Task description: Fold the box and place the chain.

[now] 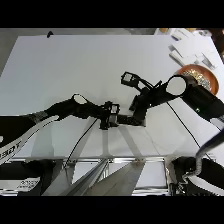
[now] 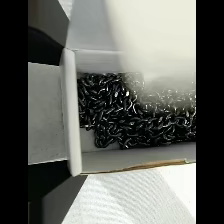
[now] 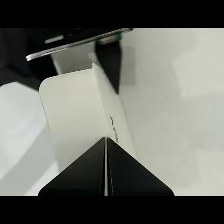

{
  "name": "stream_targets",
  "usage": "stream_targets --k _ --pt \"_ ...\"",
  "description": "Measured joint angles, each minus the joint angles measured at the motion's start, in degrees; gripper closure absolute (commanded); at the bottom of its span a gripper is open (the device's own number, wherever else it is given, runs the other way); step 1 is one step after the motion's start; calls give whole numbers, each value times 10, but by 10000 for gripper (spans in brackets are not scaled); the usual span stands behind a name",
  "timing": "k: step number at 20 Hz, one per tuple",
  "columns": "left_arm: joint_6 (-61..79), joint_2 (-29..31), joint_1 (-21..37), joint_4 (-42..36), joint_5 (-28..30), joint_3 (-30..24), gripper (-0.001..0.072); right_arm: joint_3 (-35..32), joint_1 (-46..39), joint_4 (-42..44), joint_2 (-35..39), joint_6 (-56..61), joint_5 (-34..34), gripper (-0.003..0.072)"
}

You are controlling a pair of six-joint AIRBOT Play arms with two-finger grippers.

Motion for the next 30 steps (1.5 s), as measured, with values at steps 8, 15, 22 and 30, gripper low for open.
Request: stream_targets --k 8,15,22,30 --pt "0 0 0 0 0 0 561 -22 49 -18 4 -52 14 477" --pt "0 0 0 0 0 0 561 -30 59 -22 5 -73 4 445" --pt "0 0 0 0 1 0 561 -31 94 -77 6 -83 -38 518" --pt "-1 0 0 -1 2 0 561 -47 102 -105 6 -84 -58 590"
